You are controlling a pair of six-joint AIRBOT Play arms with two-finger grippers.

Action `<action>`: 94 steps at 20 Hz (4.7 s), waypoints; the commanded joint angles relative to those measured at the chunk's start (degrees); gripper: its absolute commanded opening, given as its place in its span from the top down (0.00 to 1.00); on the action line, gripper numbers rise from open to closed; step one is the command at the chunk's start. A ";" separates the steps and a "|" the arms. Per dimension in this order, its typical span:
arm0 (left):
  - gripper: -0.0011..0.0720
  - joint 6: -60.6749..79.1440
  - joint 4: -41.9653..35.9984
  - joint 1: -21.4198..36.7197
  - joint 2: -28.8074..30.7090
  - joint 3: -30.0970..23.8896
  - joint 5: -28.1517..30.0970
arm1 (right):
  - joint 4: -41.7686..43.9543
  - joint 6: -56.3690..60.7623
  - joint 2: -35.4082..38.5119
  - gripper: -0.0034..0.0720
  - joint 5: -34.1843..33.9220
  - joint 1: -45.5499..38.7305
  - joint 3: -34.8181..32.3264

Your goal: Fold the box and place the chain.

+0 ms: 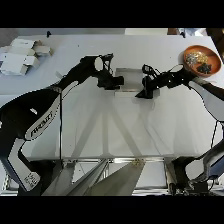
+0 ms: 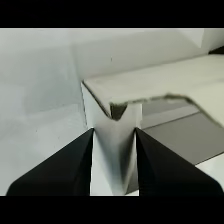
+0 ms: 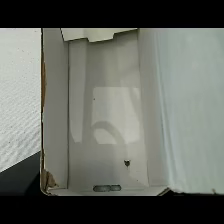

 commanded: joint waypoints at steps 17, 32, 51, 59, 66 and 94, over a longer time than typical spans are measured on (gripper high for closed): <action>0.52 -14.78 19.26 -6.12 -1.60 8.94 -5.07 | 0.07 0.02 -0.04 0.26 -0.07 0.07 -0.02; 0.90 -17.77 18.91 -8.13 -4.31 9.16 -6.36 | 0.07 0.02 -0.04 0.26 -0.07 0.07 0.00; 0.66 -17.59 21.22 -8.15 -4.28 9.16 -8.09 | 0.07 0.04 -0.04 0.26 -0.07 0.07 0.00; 0.53 -15.34 16.37 -7.43 -3.78 9.16 -7.98 | 0.07 0.02 -0.04 0.26 -0.07 0.07 0.00; 0.40 -4.26 -0.74 2.51 0.74 9.14 -12.37 | 0.07 0.02 -0.04 0.26 -0.07 0.07 0.00; 0.01 127.43 -41.40 18.97 7.19 -20.41 -6.45 | 0.07 0.04 -0.04 0.26 -0.07 0.07 0.00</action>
